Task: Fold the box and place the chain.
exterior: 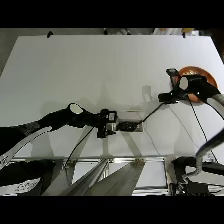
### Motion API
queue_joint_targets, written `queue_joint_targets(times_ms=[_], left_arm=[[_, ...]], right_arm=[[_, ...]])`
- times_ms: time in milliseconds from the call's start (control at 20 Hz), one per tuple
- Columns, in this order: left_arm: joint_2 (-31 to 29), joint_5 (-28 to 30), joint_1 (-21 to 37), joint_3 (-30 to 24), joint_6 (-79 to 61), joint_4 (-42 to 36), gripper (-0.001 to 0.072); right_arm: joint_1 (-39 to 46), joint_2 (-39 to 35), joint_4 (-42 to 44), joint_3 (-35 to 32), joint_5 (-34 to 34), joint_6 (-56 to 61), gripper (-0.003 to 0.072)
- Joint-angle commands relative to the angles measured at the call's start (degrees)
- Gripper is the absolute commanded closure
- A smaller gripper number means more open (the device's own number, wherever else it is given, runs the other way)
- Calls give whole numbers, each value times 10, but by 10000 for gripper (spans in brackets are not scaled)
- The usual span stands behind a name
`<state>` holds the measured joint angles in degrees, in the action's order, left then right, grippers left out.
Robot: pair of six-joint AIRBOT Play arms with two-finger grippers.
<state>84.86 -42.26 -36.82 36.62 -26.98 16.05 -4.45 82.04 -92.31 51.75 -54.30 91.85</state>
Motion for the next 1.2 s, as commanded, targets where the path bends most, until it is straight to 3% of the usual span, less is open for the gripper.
queue_joint_targets(times_ms=[0,450,950,1150], left_arm=[[0,0,0,0,0,0,376],[0,0,0,0,0,0,376],[0,0,0,0,0,0,376],[0,0,0,0,0,0,376]], right_arm=[[0,-16,0,0,-23,-20,667],[0,-236,41,0,-111,-47,667],[0,-422,331,-1,-212,-147,667],[0,-466,449,-1,-220,-181,667]])
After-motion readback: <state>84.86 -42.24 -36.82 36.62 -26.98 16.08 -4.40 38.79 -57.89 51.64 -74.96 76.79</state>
